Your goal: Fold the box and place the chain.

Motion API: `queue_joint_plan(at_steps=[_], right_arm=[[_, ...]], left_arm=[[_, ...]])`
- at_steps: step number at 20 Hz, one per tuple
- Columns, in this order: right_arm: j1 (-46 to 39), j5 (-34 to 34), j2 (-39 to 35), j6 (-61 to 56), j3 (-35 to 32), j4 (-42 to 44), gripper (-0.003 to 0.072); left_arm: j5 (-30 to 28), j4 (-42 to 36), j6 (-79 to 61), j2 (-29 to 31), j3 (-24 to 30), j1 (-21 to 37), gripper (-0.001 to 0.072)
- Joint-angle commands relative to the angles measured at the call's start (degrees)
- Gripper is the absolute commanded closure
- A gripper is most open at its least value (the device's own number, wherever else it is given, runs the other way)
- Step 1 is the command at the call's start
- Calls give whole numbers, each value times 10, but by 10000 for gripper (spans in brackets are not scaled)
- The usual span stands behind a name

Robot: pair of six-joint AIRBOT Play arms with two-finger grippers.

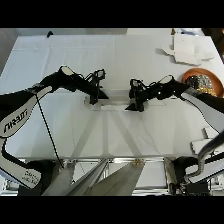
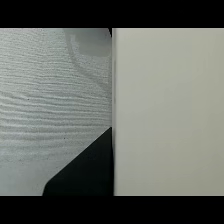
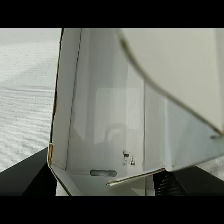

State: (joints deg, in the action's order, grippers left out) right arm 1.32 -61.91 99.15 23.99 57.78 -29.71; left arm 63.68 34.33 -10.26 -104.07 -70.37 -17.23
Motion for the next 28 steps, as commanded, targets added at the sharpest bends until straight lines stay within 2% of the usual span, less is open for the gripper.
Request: queue_joint_plan(at_steps=[1, 21, 22, 23, 25, 28], right_arm=[[0, 0, 0, 0, 1, 0, 168], [0, -1, 0, 0, 1, 0, 168], [0, -1, 0, 0, 1, 0, 168], [0, -1, 0, 0, 1, 0, 168], [0, -1, 0, 0, 1, 0, 168], [0, -1, 0, 0, 1, 0, 168]], left_arm=[[0, 0, 0, 0, 0, 0, 696], [17, -13, 3, 0, 0, 0, 693], [17, -13, 5, 1, 0, 0, 678], [17, -13, 4, 1, 0, 0, 618], [17, -13, 4, 1, 0, 0, 431], [17, -12, 4, 3, 0, 1, 414]])
